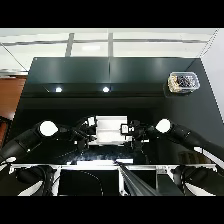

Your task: Fold the box and place the chain.

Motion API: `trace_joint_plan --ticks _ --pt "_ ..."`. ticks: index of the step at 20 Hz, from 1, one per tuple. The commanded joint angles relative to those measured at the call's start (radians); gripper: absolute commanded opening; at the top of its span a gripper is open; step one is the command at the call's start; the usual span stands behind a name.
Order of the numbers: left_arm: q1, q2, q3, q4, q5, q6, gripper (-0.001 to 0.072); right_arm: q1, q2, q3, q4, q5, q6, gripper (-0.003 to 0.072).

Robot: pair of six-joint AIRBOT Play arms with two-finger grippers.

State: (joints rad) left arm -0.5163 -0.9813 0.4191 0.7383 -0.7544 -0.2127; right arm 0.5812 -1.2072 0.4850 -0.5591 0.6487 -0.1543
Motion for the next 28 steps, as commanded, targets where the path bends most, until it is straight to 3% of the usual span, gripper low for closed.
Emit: trace_joint_plan --ticks 1,7,13,14,15,16,17,18,19,20,21,22,23,26,28 --pt "0.000 -0.001 -0.001 -0.016 -0.008 0.001 0.0226 0.000 0.000 0.000 0.000 0.000 0.000 0.0416" --pt "-0.043 -0.070 0.000 -0.114 0.052 0.050 0.0226 0.000 0.000 0.000 0.000 0.000 0.000 0.0416" --pt "-0.075 -0.096 0.002 -0.119 0.101 0.100 0.0213 0.000 0.000 0.000 0.000 0.000 0.000 0.0416" --pt "-0.074 -0.096 0.002 -0.119 0.100 0.100 0.0116 0.000 0.000 0.000 0.000 0.000 0.000 0.0416" --pt "-0.074 -0.096 0.002 -0.119 0.100 0.100 0.0107 0.000 0.000 0.000 0.000 0.000 0.000 0.0417" --pt "-0.076 -0.096 0.002 -0.121 0.100 0.100 0.0174 0.000 0.000 0.000 0.000 0.000 0.000 0.0416" --pt "-0.076 -0.096 0.002 -0.123 0.100 0.100 0.0345 0.000 0.000 0.000 0.000 0.000 0.000 0.0416" --pt "-0.076 -0.096 0.002 -0.122 0.099 0.100 0.0364 0.000 0.000 0.000 0.000 0.000 0.000 0.0417" --pt "-0.076 -0.096 0.002 -0.122 0.099 0.101 0.0176 0.000 0.000 0.000 0.000 0.000 0.000 0.0416" --pt "-0.076 -0.096 0.002 -0.122 0.099 0.100 0.0100 0.000 0.000 0.000 0.000 0.000 0.000 0.0417" --pt "-0.076 -0.096 0.002 -0.124 0.099 0.100 0.0239 0.000 0.000 0.000 0.000 0.000 0.000 0.0416" --pt "-0.074 -0.094 0.002 -0.121 0.095 0.088 0.0204 0.000 0.000 0.000 0.000 0.000 0.000 0.0416" --pt "-0.071 -0.084 0.005 -0.088 0.094 0.060 0.0030 0.000 0.000 0.000 0.000 0.000 0.000 0.0416" --pt "0.003 0.005 0.032 0.140 0.041 -0.245 0.0028 0.000 0.000 0.000 0.001 0.000 0.000 0.0416" --pt "0.140 0.102 0.033 0.237 0.004 -0.518 0.0029 0.000 0.000 0.000 0.001 0.000 0.000 0.0416"
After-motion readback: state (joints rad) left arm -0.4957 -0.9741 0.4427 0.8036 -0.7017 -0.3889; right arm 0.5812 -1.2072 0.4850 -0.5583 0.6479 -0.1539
